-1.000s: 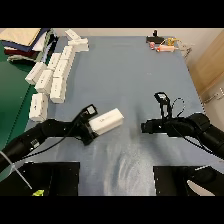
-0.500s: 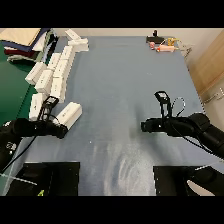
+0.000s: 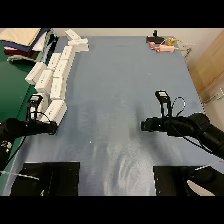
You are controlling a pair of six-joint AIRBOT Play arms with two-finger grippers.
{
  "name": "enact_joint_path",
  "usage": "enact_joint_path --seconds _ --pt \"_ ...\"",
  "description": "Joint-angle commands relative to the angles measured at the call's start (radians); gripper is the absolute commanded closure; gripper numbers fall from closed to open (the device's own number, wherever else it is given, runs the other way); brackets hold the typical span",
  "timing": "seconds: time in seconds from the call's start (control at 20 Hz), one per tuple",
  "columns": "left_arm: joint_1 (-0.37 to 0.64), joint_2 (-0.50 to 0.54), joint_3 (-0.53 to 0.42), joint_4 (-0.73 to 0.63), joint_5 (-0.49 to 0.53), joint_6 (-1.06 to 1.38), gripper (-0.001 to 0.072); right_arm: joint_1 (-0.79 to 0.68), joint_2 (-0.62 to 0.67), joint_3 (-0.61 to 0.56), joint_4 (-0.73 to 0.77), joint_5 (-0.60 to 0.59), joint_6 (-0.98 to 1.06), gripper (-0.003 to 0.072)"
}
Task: Fold the box.
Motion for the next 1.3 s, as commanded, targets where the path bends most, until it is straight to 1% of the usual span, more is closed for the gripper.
enact_joint_path --seconds 0.0,0.2,0.3,0.6,1.2,1.25 --pt "0.012 -0.065 -0.001 -0.003 0.075 -0.002 0.0189 0.000 0.000 0.001 0.001 0.003 0.000 0.0683" --pt "0.012 -0.146 -0.001 -0.006 0.176 -0.002 0.0189 0.000 0.000 0.001 0.002 0.002 0.000 0.0683" --pt "0.012 -0.172 -0.001 -0.006 0.209 0.002 0.0189 0.000 0.000 0.001 0.008 0.002 0.000 0.0682" --pt "0.012 -0.216 -0.001 -0.006 0.214 0.001 0.0189 0.000 0.000 0.001 0.013 0.003 0.000 0.0683" --pt "0.012 -0.216 -0.001 -0.006 0.228 0.000 0.0188 0.000 0.000 0.001 0.013 0.002 0.000 0.0683" --pt "0.012 -0.216 -0.001 -0.013 0.228 0.000 0.0179 0.000 0.000 0.001 0.013 0.002 0.000 0.0683"
